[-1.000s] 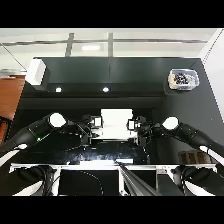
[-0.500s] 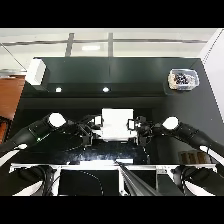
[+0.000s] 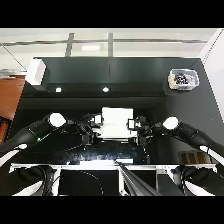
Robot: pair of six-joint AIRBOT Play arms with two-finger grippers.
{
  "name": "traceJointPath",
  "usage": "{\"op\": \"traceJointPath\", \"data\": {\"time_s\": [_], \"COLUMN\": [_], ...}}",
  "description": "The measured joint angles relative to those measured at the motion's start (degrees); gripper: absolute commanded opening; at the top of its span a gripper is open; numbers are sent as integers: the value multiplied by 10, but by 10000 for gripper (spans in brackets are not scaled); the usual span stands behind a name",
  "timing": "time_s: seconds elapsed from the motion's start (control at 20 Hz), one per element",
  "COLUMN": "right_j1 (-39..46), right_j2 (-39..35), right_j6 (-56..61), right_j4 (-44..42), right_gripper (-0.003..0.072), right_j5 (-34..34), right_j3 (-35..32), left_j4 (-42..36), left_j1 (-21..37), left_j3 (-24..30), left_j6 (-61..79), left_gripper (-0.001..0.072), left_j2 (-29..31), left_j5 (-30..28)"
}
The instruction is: Fold the box and place the chain.
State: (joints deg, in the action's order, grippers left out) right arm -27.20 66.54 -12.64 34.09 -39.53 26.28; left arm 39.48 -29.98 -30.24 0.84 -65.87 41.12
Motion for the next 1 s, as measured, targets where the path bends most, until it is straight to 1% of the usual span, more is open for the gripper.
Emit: {"op": "traceJointPath", "data": {"time_s": [0.4,0.5,1.0], "right_j1": [0,0,0], "right_j2": [0,0,0], "right_j6": [0,0,-1], "right_j4": [0,0,1], "right_gripper": [605,605,605], "right_j5": [1,1,1], "right_j3": [0,0,0], "left_j4": [-20,-30,-44], "left_j1": [0,-1,-27], "left_j3": [0,0,0], "left_j6": [0,0,0], "left_gripper": [326,217,217], "left_j2": [-5,-5,-17], "left_j5": [-2,-3,-3]}}
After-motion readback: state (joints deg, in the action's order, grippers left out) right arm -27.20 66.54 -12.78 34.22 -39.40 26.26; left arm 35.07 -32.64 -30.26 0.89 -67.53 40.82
